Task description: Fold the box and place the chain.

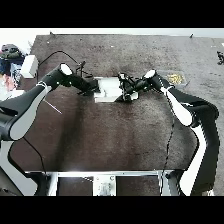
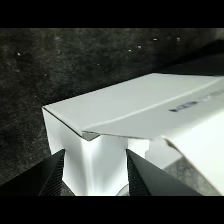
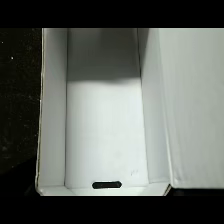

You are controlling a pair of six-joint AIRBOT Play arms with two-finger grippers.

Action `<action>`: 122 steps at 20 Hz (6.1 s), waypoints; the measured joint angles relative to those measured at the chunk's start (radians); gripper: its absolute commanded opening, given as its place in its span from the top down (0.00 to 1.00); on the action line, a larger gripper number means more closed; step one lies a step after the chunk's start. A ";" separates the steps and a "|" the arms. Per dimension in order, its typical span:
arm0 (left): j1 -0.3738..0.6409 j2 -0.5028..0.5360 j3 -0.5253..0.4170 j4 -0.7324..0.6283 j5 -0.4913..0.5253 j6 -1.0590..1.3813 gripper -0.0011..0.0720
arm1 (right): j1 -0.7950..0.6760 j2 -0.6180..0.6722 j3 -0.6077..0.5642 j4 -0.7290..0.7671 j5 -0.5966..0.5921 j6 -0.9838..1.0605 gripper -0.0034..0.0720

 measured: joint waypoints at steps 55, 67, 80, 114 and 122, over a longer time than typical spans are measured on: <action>-0.202 -0.112 0.500 0.762 -0.372 -0.190 0.29 | 0.000 0.000 0.000 0.000 0.000 0.000 0.37; -0.035 0.147 0.193 0.484 -0.064 0.111 0.29 | 0.000 0.000 0.000 0.000 0.000 0.000 0.37; 0.117 0.167 -0.140 -0.073 0.139 0.822 0.32 | 0.000 0.000 0.000 0.000 0.000 0.000 0.36; 0.196 -0.275 0.122 -0.456 -0.367 1.910 0.00 | 0.000 0.000 0.000 0.000 0.000 0.000 0.37; 0.229 -0.267 0.123 -0.475 -0.360 1.938 0.00 | 0.001 -0.001 0.000 0.000 0.000 -0.002 0.37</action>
